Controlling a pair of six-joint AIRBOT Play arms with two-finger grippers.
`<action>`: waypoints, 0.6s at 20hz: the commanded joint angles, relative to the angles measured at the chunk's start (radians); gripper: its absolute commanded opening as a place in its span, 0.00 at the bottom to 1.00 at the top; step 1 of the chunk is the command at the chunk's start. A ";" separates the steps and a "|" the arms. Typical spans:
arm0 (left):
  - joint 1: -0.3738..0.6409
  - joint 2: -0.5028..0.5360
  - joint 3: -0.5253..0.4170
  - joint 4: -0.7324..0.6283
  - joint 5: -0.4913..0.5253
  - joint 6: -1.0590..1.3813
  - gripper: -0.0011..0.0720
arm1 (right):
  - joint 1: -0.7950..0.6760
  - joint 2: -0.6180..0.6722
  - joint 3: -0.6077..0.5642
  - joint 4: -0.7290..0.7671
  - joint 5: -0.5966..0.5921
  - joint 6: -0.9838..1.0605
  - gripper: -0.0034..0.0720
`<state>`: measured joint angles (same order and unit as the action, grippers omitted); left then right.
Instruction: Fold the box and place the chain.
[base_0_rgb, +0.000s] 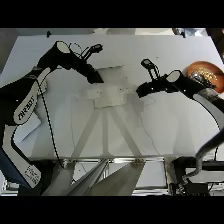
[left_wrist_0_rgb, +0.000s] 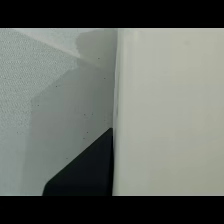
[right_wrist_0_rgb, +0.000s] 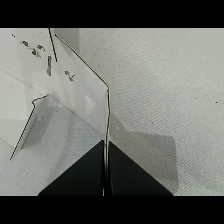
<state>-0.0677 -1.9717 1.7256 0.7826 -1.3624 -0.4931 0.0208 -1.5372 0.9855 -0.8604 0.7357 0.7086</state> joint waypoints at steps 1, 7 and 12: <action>0.000 -0.001 0.000 -0.001 0.012 0.000 0.03 | 0.001 0.000 0.000 0.002 -0.023 0.001 0.12; 0.000 0.015 0.000 -0.040 0.003 0.115 0.02 | 0.001 0.098 0.000 -0.027 0.037 0.001 0.53; -0.007 0.103 0.000 -0.075 0.013 0.100 0.01 | 0.001 0.312 0.001 -0.219 0.061 0.104 0.53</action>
<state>-0.0700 -1.9125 1.7252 0.7292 -1.3556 -0.3920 0.0208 -1.3319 0.9852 -0.9676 0.7818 0.7437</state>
